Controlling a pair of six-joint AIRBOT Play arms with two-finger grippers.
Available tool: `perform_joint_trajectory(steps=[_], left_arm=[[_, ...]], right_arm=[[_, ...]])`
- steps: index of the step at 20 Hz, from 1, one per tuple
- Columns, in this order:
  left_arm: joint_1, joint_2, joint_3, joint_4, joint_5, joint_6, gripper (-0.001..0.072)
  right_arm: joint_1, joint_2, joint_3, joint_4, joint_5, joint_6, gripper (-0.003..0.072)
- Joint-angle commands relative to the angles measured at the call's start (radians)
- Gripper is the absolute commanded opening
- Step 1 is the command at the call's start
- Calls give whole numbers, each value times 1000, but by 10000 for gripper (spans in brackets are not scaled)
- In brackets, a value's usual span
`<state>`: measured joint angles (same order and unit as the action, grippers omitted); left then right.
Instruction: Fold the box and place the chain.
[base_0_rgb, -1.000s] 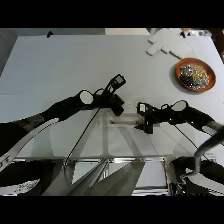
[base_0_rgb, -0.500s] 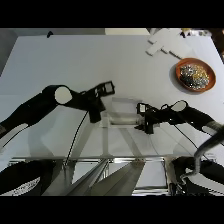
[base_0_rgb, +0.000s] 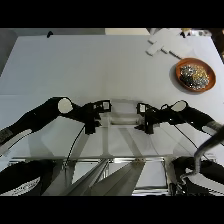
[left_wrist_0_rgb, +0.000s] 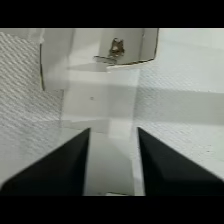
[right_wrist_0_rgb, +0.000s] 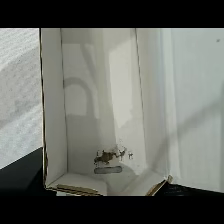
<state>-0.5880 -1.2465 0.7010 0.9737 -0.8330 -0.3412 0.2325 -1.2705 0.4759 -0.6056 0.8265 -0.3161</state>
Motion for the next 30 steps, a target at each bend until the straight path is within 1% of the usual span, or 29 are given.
perform_joint_trajectory(steps=[1, 3, 6, 8, 11, 14, 16, 17, 19, 20, 22, 24, 30], left_arm=[[0, -3, -7, 7, 109, 142, 457], [0, -4, -7, 7, 145, 246, 457], [1, -10, -7, 6, 167, 386, 456], [0, -29, -7, -18, 198, 390, 456], [-13, -74, -7, -92, 222, 390, 456], [-37, -85, -6, -144, 222, 458, 454], [-43, -85, -6, -174, 194, 505, 452], [-44, -85, -5, -174, 174, 507, 436], [-44, -85, -5, -174, 127, 507, 275], [-44, -85, -5, -175, 117, 507, 254], [-44, -85, -5, -181, 119, 513, 254], [-46, -85, -5, -216, 123, 542, 253], [-67, -85, -5, -308, 180, 570, 250]], right_arm=[[0, 1, 0, 0, 0, 0, 223], [0, 1, 0, 0, 0, 0, 223], [0, 1, 0, 0, 0, 0, 223], [0, 1, 0, 0, 0, 0, 223], [0, 1, 0, 0, 0, 0, 223], [0, 1, 0, 0, 0, 0, 223], [0, 1, 0, 0, 0, 0, 223], [0, 1, 0, 0, 0, 0, 223], [0, 1, 0, 0, 0, 0, 223], [0, 1, 0, 0, 0, 0, 223], [0, 1, 0, 0, 0, 0, 223], [0, 1, 0, 0, 0, 0, 223], [0, 1, 0, 0, 0, 0, 223]])
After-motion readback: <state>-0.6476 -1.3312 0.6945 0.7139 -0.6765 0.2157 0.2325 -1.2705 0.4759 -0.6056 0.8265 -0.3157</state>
